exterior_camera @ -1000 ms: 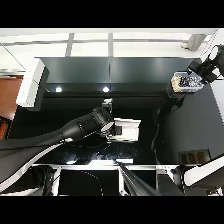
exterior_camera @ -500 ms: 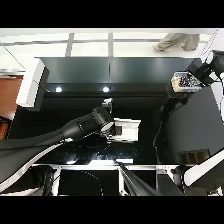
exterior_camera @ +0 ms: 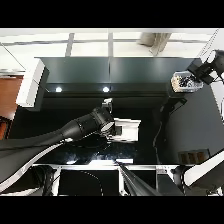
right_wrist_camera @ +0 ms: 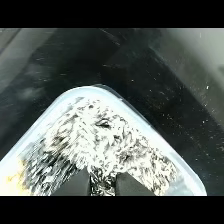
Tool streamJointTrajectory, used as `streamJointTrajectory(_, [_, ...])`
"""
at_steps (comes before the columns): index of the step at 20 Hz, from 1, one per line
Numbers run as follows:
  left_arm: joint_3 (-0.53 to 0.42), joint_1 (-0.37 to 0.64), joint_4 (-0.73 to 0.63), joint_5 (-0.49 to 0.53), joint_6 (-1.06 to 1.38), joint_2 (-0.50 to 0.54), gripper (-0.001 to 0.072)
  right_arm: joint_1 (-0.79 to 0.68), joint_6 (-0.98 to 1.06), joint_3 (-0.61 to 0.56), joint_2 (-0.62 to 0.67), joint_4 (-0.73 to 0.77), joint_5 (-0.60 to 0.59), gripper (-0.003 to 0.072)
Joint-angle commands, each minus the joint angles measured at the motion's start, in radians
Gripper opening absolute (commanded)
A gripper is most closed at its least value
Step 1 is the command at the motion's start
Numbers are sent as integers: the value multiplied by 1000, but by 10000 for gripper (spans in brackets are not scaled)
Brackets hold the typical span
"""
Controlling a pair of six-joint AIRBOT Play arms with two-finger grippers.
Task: Fold the box and place the chain.
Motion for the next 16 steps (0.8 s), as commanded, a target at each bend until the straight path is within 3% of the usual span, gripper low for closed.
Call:
streamJointTrajectory(1, [0,0,0,0,0,0,25,-1,-190,1,97,3,40,7])
streamJointTrajectory(6, [1,0,0,1,0,0,25,-1,-494,0,320,39,239,6])
streamJointTrajectory(11, [1,0,-1,-2,0,0,25,-51,-589,-36,556,344,222,5])
streamJointTrajectory(16, [1,0,-1,0,0,0,25,-85,-645,-179,793,538,196,5])
